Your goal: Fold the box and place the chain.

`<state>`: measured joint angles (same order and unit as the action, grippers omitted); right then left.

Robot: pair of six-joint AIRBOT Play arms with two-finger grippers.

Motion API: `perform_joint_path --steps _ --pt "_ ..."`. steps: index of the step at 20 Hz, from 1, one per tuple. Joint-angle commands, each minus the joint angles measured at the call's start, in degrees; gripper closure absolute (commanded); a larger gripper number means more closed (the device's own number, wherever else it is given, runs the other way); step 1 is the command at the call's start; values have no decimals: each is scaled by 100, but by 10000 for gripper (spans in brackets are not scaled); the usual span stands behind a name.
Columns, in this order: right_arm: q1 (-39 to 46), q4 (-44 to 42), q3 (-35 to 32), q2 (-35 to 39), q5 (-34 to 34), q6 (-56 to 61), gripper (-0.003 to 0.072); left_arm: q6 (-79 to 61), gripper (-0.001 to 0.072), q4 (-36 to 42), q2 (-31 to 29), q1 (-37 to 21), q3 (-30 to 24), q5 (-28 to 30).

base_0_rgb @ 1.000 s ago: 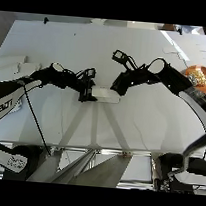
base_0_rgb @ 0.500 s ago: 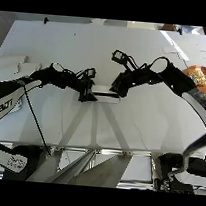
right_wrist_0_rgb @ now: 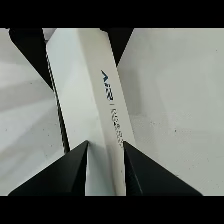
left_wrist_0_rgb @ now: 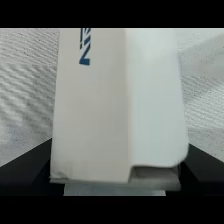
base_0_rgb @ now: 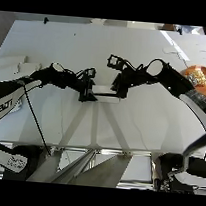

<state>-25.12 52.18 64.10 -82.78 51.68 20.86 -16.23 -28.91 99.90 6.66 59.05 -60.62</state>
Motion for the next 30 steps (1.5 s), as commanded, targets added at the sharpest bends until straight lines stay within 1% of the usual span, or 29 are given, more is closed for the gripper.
perform_joint_path --steps 1,6,8,11,17,30 --pt "-125 85 0 4 37 28 468 -7 346 -4 2 -2 4 0" --pt "-273 431 -4 2 299 208 470 -7 346 -4 2 -2 4 0" --pt "-291 675 -15 -4 280 455 499 -7 346 -4 2 -2 4 -2" --pt "-291 767 -17 -26 286 538 499 -7 346 -4 2 -2 4 0" --pt "-291 780 -17 -7 -151 629 484 -7 346 -4 2 -2 4 0" --pt "-444 796 -17 35 -337 793 489 -7 346 -4 2 -2 4 0"
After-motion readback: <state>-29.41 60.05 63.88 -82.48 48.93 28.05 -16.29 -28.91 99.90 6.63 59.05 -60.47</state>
